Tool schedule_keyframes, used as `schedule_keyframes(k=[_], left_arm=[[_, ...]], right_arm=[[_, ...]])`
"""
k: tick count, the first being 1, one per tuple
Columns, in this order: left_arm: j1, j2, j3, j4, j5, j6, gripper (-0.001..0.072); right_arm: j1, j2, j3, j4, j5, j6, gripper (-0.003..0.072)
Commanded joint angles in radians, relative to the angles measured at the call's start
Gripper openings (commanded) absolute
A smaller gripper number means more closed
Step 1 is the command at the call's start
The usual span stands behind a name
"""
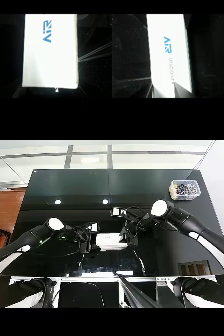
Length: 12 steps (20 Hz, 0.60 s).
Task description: Fold the box and place the chain.
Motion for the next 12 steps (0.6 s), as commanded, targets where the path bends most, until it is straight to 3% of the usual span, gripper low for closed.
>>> schedule_keyframes(k=[1, 9, 12], left_arm=[[-0.001, -0.001, -0.001, 0.0, 0.0, 0.001, 0.0485], [-0.001, -0.001, -0.001, 0.0, 0.0, 0.001, 0.0485], [0.0, -0.001, -0.001, 0.0, 0.001, 0.001, 0.0485]], right_arm=[[0.001, 0.0, -0.001, -0.002, -0.003, 0.0, 0.0325], [0.029, 0.005, -0.029, 0.004, -0.032, 0.013, 0.0325], [0.001, 0.063, -0.003, 0.006, 0.017, 0.144, 0.0319]])
